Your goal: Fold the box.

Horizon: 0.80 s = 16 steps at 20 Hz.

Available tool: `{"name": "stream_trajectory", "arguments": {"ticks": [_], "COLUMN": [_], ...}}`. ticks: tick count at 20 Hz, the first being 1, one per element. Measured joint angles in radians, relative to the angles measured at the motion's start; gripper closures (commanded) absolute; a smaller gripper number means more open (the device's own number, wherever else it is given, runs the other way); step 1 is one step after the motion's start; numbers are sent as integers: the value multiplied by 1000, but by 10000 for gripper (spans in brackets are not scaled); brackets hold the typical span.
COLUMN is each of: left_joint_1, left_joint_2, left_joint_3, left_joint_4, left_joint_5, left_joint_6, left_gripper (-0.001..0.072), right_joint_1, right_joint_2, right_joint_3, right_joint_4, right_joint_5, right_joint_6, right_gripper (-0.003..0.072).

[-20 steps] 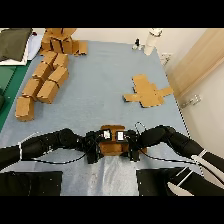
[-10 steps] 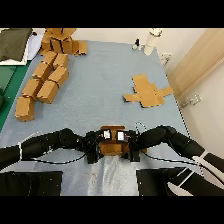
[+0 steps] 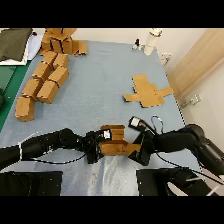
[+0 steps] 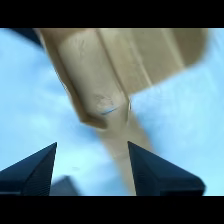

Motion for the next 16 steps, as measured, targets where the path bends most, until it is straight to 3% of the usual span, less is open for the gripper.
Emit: {"name": "stream_trajectory", "arguments": {"ticks": [5,6,7,8,12,16], "left_joint_1": [0,0,0,0,0,0], "left_joint_2": [0,0,0,0,0,0], "left_joint_3": [0,0,0,0,0,0], "left_joint_4": [0,0,0,0,0,0], "left_joint_5": [0,0,0,0,0,0], "left_joint_6": [0,0,0,0,0,0], "left_gripper": [246,246,246,246,246,246], "right_joint_1": [1,1,1,1,2,-13], "right_joint_2": [124,132,133,126,22,-208], "right_joint_3": [8,7,7,6,11,86], "right_joint_4": [61,71,79,90,164,214], "right_joint_5": [-29,-22,-17,-11,106,224], "right_joint_6": [484,555,620,686,794,708], "right_gripper": [-34,138,568,682,684,685]}}
